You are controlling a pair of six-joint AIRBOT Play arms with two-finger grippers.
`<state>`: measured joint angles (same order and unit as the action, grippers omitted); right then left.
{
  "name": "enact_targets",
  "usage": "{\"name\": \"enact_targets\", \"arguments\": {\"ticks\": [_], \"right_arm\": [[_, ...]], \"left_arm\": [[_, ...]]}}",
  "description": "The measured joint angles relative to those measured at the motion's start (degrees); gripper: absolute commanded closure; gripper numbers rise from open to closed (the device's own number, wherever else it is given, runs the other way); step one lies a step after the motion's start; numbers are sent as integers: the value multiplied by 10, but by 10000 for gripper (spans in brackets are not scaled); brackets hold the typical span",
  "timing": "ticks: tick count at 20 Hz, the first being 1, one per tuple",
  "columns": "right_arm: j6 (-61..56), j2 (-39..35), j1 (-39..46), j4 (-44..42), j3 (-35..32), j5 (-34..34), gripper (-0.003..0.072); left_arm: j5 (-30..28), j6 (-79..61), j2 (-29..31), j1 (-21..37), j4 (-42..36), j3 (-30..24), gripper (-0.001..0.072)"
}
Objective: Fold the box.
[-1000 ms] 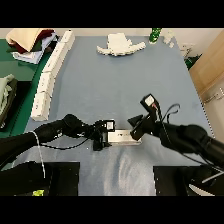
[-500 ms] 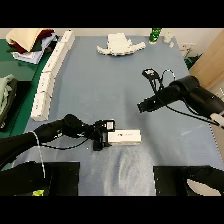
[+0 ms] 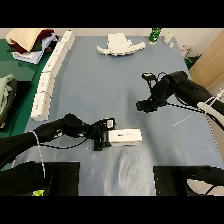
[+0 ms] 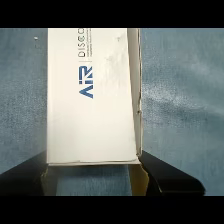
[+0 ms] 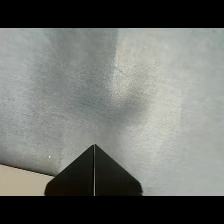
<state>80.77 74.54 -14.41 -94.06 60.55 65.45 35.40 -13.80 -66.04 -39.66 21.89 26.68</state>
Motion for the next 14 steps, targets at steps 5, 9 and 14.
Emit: {"name": "enact_targets", "arguments": {"ticks": [5,9,14], "right_arm": [[-3,3,0,-2,1,3,681],[-4,3,0,-2,1,4,681],[-4,3,0,-2,1,4,681]], "left_arm": [[9,160,36,25,52,28,184],[9,376,60,97,207,67,184],[7,586,24,211,348,182,184]]}}
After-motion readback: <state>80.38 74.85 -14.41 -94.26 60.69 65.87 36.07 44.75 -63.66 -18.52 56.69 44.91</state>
